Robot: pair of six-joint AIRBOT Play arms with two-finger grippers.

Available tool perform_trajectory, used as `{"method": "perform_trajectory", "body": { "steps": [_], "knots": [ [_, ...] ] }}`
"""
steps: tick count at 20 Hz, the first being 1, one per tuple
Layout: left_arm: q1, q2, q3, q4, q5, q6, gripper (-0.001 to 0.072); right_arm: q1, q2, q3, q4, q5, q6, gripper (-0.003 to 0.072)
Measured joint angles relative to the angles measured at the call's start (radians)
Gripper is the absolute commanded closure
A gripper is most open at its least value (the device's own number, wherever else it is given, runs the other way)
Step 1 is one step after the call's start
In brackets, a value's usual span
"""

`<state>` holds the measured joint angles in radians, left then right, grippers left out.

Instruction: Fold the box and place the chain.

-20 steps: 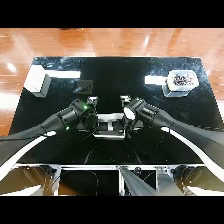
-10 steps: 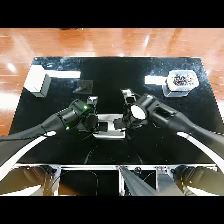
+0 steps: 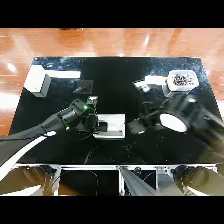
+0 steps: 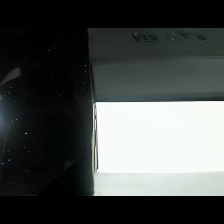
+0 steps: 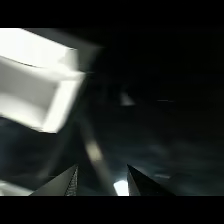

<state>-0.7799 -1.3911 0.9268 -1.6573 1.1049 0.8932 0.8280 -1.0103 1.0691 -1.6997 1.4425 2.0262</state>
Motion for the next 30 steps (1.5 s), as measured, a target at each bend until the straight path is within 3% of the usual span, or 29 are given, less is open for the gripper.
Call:
{"method": "perform_trajectory", "body": {
  "steps": [5, 10, 11, 12, 15, 19, 25, 30],
  "knots": [
    [0.000, 0.000, 0.000, -0.001, -0.002, 0.000, 0.0687, -0.208, 0.107, 0.000, -0.248, 0.073, -0.005, 0.0288],
    [0.000, 0.000, 0.000, -0.002, -0.002, 0.000, 0.0687, -0.583, 0.082, 0.000, -0.192, -0.156, -0.077, 0.0285],
    [0.000, 0.000, 0.000, -0.004, -0.002, 0.000, 0.0687, -0.639, 0.058, 0.000, -0.173, -0.207, -0.091, 0.0127],
    [0.000, 0.000, 0.000, -0.004, -0.002, 0.000, 0.0687, -0.692, 0.024, 0.002, -0.156, -0.257, -0.105, 0.0051],
    [0.000, 0.000, 0.000, -0.005, -0.002, 0.000, 0.0687, -0.802, -0.102, 0.031, -0.123, -0.366, -0.152, 0.0051],
    [0.000, 0.000, 0.000, -0.004, -0.002, 0.000, 0.0687, -0.901, -0.320, 0.154, -0.047, -0.445, -0.200, 0.0059],
    [0.000, 0.000, 0.000, -0.004, -0.002, 0.000, 0.0687, -0.994, -0.653, 0.423, 0.090, -0.443, -0.256, 0.0059],
    [0.000, 0.000, 0.000, -0.004, -0.005, 0.000, 0.0687, -1.017, -0.808, 0.542, 0.162, -0.432, -0.291, 0.0060]
  ]
}}
